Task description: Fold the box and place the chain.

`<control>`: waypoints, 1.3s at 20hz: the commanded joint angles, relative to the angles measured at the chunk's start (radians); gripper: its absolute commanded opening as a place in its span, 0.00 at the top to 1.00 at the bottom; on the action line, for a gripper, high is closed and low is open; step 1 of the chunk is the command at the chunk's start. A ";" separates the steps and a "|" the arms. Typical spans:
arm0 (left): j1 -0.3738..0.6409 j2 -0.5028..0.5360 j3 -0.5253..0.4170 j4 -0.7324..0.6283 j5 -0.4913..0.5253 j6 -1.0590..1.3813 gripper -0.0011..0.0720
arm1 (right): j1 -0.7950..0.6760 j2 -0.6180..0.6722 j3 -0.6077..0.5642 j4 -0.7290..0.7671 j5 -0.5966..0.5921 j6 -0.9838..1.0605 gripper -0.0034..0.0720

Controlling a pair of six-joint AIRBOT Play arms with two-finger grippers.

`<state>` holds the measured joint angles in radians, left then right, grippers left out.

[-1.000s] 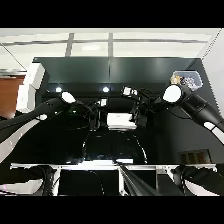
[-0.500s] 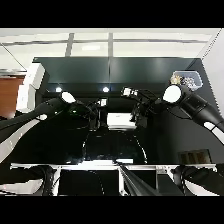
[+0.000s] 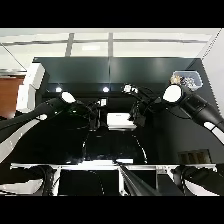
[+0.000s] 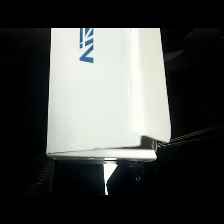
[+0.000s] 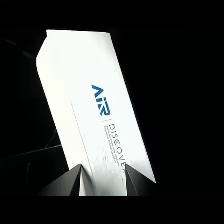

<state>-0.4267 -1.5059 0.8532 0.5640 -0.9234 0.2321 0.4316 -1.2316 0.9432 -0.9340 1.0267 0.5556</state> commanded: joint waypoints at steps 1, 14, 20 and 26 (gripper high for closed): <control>-0.001 0.000 0.001 0.000 0.000 0.000 0.32 | 0.000 0.000 0.000 0.006 -0.019 0.014 0.56; -0.001 0.000 0.001 0.000 0.003 0.000 0.32 | 0.001 -0.007 -0.041 0.003 -0.029 0.020 0.73; -0.001 0.000 0.001 0.000 0.003 0.000 0.32 | 0.001 -0.007 -0.042 0.002 -0.018 0.043 0.73; -0.001 0.000 0.001 0.000 0.003 0.000 0.32 | 0.001 -0.007 -0.042 -0.002 -0.009 0.047 0.59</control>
